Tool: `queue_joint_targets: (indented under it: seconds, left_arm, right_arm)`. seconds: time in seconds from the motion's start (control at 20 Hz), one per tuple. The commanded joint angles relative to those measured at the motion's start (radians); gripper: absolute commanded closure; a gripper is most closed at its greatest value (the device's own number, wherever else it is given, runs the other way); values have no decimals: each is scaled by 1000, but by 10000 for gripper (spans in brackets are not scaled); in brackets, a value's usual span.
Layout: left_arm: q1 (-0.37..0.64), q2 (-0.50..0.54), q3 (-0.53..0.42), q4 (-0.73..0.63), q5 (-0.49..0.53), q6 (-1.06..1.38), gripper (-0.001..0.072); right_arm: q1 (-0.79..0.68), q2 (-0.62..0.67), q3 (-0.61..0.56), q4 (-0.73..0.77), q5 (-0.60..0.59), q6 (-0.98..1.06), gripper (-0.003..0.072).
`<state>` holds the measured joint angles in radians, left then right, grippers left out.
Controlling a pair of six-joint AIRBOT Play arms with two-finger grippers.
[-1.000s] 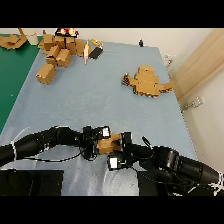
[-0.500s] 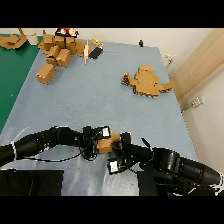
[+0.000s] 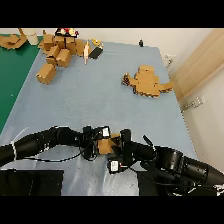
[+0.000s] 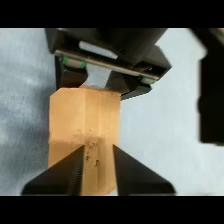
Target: Fold the box.
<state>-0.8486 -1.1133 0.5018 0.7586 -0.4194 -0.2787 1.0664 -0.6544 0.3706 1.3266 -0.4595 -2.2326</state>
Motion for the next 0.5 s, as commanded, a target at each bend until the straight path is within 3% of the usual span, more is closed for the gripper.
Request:
queue_joint_targets:
  seconds: [0.0, 0.1, 0.15, 0.25, 0.45]
  left_arm:
    - [0, -1, 0, 0, 0, 0, 171]
    - [0, -1, 0, 0, 0, 0, 171]
    - [0, -1, 0, 0, 0, 0, 171]
    - [0, -1, 0, 0, 1, 0, 171]
    - [0, -1, 0, 0, 0, 0, 171]
  right_arm:
    - [1, 1, 25, 29, -9, 0, 324]
    - [1, 1, 25, 130, -31, 0, 312]
    - [1, 1, 25, 192, -39, 0, 228]
    - [1, 1, 25, 262, -55, 0, 228]
    - [-1, -13, 23, 248, -58, -1, 227]
